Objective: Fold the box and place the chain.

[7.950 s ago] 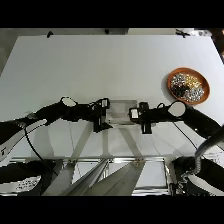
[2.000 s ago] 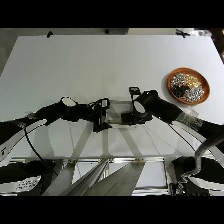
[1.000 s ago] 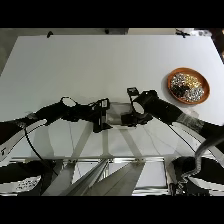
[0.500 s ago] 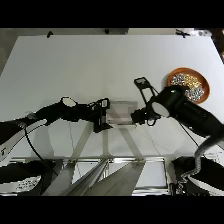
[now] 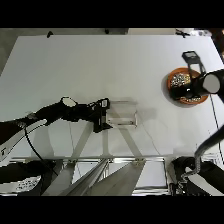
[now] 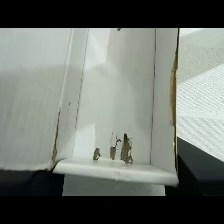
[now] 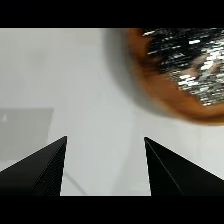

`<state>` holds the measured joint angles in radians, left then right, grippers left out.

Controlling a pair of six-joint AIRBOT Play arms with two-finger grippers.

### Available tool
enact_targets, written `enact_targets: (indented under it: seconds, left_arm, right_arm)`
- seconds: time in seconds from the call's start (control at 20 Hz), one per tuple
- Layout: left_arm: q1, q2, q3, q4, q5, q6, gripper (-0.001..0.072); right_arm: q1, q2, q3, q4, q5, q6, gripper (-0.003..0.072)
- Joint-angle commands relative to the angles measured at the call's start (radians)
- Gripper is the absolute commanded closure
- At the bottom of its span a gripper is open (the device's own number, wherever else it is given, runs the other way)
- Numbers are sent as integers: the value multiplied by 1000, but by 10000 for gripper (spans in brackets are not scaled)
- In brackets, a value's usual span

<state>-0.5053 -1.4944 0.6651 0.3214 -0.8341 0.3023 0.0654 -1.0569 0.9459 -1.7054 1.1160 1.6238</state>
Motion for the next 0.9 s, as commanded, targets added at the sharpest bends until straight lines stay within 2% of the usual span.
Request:
enact_targets:
  seconds: [0.0, 0.2, 0.45, 0.55, 0.65, 0.7, 0.8, 0.85]
  left_arm:
    - [1, 1, 1, 0, 0, 0, 696]
    - [1, 1, 1, 0, 0, 0, 696]
    - [1, 1, 1, 0, 0, 0, 696]
    - [1, 1, 1, 1, 0, 0, 696]
    - [1, 1, 1, 1, 0, 0, 696]
    - [1, 1, 1, 0, 0, 0, 696]
    - [1, 1, 1, 0, 0, 0, 696]
    - [1, 1, 1, 0, 0, 0, 696]
  right_arm:
    - [-238, -117, 1, 43, -157, -185, 143]
    - [-286, -278, 2, 43, -294, -213, 163]
    - [-285, -380, 2, 179, -410, -222, 173]
    - [-285, -395, 2, 257, -409, -273, 280]
    - [-285, -409, 2, 300, -388, -274, 303]
    - [-285, -417, 2, 300, -373, -274, 386]
    - [-285, -420, 2, 300, -347, -274, 648]
    - [-285, -416, 2, 299, -339, -272, 675]
